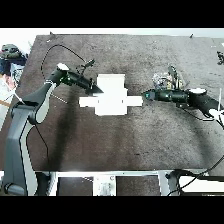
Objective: Fold the box and place the chain.
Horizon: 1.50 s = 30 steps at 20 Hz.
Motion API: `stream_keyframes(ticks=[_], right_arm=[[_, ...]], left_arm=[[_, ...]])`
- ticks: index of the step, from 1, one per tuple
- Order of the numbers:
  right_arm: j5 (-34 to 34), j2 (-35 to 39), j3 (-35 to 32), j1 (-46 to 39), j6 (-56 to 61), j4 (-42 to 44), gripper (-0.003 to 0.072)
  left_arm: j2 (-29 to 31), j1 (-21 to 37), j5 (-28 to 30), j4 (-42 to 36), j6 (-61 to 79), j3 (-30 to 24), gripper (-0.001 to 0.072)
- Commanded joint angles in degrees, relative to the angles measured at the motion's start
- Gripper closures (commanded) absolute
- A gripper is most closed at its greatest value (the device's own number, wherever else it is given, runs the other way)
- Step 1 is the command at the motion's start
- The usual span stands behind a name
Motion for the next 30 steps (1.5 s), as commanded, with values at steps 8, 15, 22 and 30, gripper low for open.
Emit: stream_keyframes(ticks=[8, 15, 22, 30], right_arm=[[0.66, 0.39, 0.04, -1.03, -4.04, -1.51, 0.0338], [0.98, 0.39, 0.04, -0.55, -14.45, -1.29, 0.0337], [-1.38, 0.39, 0.04, 6.49, -35.76, -1.31, 0.0087], [-8.76, -1.4, 0.07, 15.98, -48.89, -1.95, 0.0086]], left_arm=[[-0.35, -0.07, 11.34, 0.37, 15.45, -0.02, 0.0701], [-1.33, -0.11, 12.52, 0.68, 16.17, -0.85, 0.07], [-1.33, -0.11, 12.44, 2.4, 16.09, -0.85, 0.0698], [-1.31, -0.11, 12.33, 1.88, 16.11, -0.83, 0.0698]])
